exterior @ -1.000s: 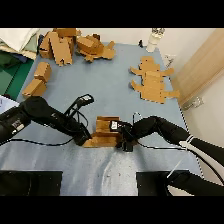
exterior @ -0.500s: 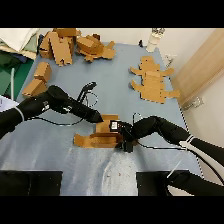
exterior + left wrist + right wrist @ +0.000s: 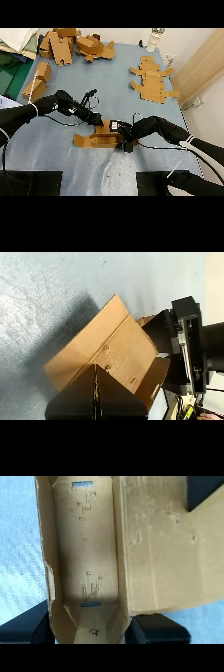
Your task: Fold the box.
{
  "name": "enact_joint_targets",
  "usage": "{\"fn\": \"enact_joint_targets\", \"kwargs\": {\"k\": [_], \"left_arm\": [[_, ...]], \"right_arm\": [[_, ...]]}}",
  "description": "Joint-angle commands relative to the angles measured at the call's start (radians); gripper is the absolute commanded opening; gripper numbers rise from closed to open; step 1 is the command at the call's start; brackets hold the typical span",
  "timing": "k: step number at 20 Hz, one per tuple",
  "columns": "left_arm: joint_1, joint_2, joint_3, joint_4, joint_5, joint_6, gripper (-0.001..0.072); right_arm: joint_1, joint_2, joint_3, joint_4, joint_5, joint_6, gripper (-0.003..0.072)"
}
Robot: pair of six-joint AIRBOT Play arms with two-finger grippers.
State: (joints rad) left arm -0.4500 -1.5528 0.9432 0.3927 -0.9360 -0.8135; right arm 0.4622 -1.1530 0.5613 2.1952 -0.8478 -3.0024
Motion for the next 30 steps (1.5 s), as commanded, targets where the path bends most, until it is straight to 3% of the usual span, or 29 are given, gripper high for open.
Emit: {"fn": "enact_joint_targets", "kwargs": {"k": [1, 4, 6, 8, 12, 14, 17, 19, 22, 26, 28, 30], "left_arm": [[0.001, -0.029, 0.001, 0.006, -0.005, -0.04, 0.0013], [0.004, -0.03, 0.008, 0.003, -0.014, -0.017, 0.0013], [0.011, -0.002, 0.03, -0.011, -0.093, 0.101, 0.0013], [0.022, 0.069, 0.036, -0.004, -0.141, 0.19, 0.0012], [0.044, 0.275, 0.019, 0.124, -0.13, 0.346, 0.0011], [0.06, 0.394, -0.052, 0.169, -0.066, 0.398, 0.0011], [0.115, 0.567, -0.243, 0.174, 0.074, 0.516, 0.0012], [0.144, 0.623, -0.339, 0.211, 0.19, 0.549, 0.0014], [0.138, 0.636, -0.376, 0.201, 0.319, 0.533, 0.0014], [0.138, 0.632, -0.376, 0.167, 0.306, 0.486, 0.0014], [0.138, 0.613, -0.375, 0.166, 0.359, 0.497, 0.0016], [0.138, 0.577, -0.373, 0.138, 0.394, 0.586, 0.0279]], "right_arm": [[0.001, -0.001, 0.0, 0.0, 0.0, -0.001, 0.0463], [0.001, -0.001, 0.0, 0.0, 0.0, -0.001, 0.0463], [0.001, -0.001, 0.0, 0.0, 0.0, -0.001, 0.0463], [0.001, -0.001, 0.0, 0.0, 0.0, -0.001, 0.0463], [0.001, -0.001, 0.0, 0.0, 0.0, -0.001, 0.0463], [0.001, -0.001, 0.0, 0.0, 0.0, -0.001, 0.0463], [0.001, -0.001, 0.0, 0.0, 0.0, -0.001, 0.0463], [0.001, -0.001, 0.0, 0.0, 0.0, -0.001, 0.0462], [0.001, -0.001, 0.0, 0.0, 0.0, -0.001, 0.0463], [0.001, -0.001, 0.0, 0.0, 0.0, -0.001, 0.0463], [0.001, -0.001, 0.0, 0.0, 0.0, -0.001, 0.0463], [0.001, -0.001, 0.0, 0.0, 0.0, -0.001, 0.0463]]}}
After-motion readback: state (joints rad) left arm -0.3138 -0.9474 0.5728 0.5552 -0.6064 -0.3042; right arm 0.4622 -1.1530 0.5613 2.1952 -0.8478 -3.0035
